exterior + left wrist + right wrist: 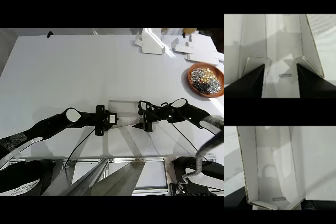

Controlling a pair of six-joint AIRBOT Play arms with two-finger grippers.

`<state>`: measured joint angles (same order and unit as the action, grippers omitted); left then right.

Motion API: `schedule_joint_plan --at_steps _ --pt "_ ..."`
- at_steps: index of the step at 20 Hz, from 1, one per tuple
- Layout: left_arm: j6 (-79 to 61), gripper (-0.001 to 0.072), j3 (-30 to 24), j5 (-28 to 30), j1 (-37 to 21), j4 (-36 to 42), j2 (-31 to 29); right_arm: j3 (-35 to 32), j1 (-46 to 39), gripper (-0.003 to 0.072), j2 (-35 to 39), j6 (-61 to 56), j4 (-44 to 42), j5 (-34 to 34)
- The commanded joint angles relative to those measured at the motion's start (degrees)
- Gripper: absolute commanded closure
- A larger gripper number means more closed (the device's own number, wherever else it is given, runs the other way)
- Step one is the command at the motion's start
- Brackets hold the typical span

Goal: Fold the box and place the chain.

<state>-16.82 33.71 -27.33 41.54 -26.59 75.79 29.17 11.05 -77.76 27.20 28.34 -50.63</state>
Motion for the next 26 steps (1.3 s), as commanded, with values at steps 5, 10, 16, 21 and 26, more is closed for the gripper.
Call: schedule_joint_plan --at_steps 5,10,16,21,26 --pt "-0.1 0.0184 0.0 0.6 0.7 1.2 0.7 0.0 0.1 0.0344 0.0 -0.2 -0.1 0.1" --pt "9.1 0.0459 0.0 0.0 -1.0 -5.6 -2.1 0.0 0.1 0.0344 0.0 -0.2 -0.1 0.1" --pt "45.2 0.0705 0.0 -9.0 -7.8 -28.1 -13.1 0.0 0.1 0.0344 0.0 -0.2 -0.1 0.1" --pt "85.7 0.0705 0.0 -19.0 -12.9 -48.1 -20.1 0.0 0.1 0.0344 0.0 -0.2 -0.1 0.1" --pt "102.2 0.0701 -0.2 -19.5 -14.8 -43.0 -15.8 0.0 0.1 0.0344 0.0 -0.2 -0.1 0.1"
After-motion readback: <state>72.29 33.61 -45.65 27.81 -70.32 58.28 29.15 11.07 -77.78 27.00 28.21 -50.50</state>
